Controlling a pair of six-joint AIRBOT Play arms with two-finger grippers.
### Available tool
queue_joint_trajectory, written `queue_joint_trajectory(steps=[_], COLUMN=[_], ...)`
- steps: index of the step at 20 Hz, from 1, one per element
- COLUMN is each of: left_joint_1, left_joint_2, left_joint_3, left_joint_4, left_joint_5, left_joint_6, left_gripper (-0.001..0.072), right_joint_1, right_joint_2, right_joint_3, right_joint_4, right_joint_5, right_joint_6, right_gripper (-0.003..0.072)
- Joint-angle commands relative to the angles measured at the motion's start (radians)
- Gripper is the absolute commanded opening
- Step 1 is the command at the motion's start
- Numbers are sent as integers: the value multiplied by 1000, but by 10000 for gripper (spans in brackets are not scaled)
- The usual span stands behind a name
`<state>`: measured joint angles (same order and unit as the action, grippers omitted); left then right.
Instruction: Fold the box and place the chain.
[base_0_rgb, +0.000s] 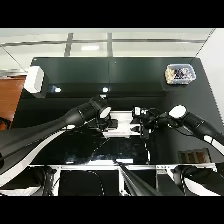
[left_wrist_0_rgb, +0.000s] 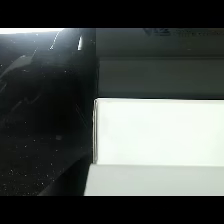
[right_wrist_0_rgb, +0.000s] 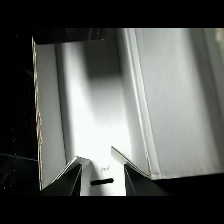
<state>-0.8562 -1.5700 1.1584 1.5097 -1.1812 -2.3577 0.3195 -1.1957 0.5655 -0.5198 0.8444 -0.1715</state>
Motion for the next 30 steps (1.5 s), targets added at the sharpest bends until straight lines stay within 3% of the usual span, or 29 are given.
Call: queue_joint_trajectory(steps=[1,6,7,8,9,10,11,12,13,14,15,16,18,20,24,27,30], left_joint_1=[1,1,1,1,1,1,1,1,1,1,1,1,1,1,1,1,2], left_joint_2=[0,0,0,0,0,0,0,0,0,0,0,0,0,0,0,0,0], left_joint_3=[0,0,0,0,0,0,0,0,0,0,0,0,0,0,0,0,0], left_joint_4=[-3,-3,-3,-3,-3,-3,-3,-3,-3,-3,-3,-3,-3,-3,-3,-3,-3], left_joint_5=[16,21,21,21,21,21,21,21,21,21,21,21,20,19,16,17,21], left_joint_6=[1,1,1,1,1,1,1,1,1,1,1,1,1,1,1,1,1], left_gripper=[30,30,30,30,30,29,30,30,30,29,30,30,30,30,30,30,30], right_joint_1=[1,0,1,0,0,0,0,0,0,0,0,0,-13,-69,-343,-572,-670], right_joint_2=[-19,-35,-37,-37,-37,-37,-37,-37,-37,-37,-37,-36,-26,12,116,116,92], right_joint_3=[-1,-1,-1,-1,-1,-1,-1,-1,-1,-1,-1,-1,3,33,123,102,17], right_joint_4=[60,60,60,59,56,53,51,51,51,47,37,19,-30,-116,-275,-278,-278], right_joint_5=[8,19,17,16,21,30,37,38,37,38,38,39,51,83,197,223,217], right_joint_6=[-1,0,0,3,12,20,29,34,34,39,55,87,237,548,1066,1252,1352], right_gripper=[303,314,356,472,475,318,314,364,498,461,280,46,23,23,22,23,23])
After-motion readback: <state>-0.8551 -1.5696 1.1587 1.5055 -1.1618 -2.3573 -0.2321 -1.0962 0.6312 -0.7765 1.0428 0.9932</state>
